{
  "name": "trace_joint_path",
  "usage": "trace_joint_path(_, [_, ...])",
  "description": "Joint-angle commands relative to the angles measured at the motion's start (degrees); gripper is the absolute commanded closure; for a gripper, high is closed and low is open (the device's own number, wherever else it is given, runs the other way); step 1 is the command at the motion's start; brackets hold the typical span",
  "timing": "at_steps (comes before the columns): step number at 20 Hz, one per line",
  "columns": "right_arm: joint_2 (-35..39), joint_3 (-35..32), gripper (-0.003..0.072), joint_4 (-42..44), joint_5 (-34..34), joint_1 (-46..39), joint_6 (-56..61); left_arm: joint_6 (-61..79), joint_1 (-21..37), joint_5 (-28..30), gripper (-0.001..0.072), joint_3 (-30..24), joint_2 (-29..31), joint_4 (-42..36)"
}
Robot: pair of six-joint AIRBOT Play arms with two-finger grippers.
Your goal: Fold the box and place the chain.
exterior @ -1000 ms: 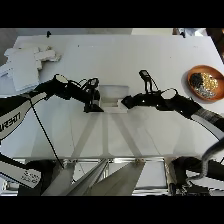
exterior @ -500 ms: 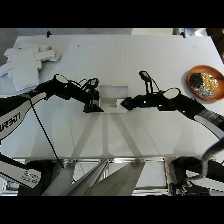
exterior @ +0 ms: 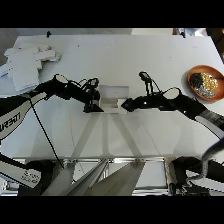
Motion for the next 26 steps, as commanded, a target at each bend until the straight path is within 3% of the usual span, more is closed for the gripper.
trace_joint_path(1, [0.02,-0.02,0.0098,-7.04,-1.27,-0.04,5.29,0.07,0.04,0.04,0.0310,0.07,0.02,0.02])
trace_joint_path(7, [0.00,-0.02,0.0103,-6.82,-9.42,-0.04,11.93,0.07,0.04,0.04,0.0310,0.07,0.02,0.02])
trace_joint_path(23, [-0.04,0.00,0.0155,-7.61,-12.94,4.76,16.33,0.07,0.04,0.04,0.0310,0.07,0.02,0.02])
trace_joint_path(26, [-0.17,-0.02,0.0162,-13.88,-12.74,6.01,20.72,0.07,0.04,0.02,0.0310,0.07,0.02,0.02])
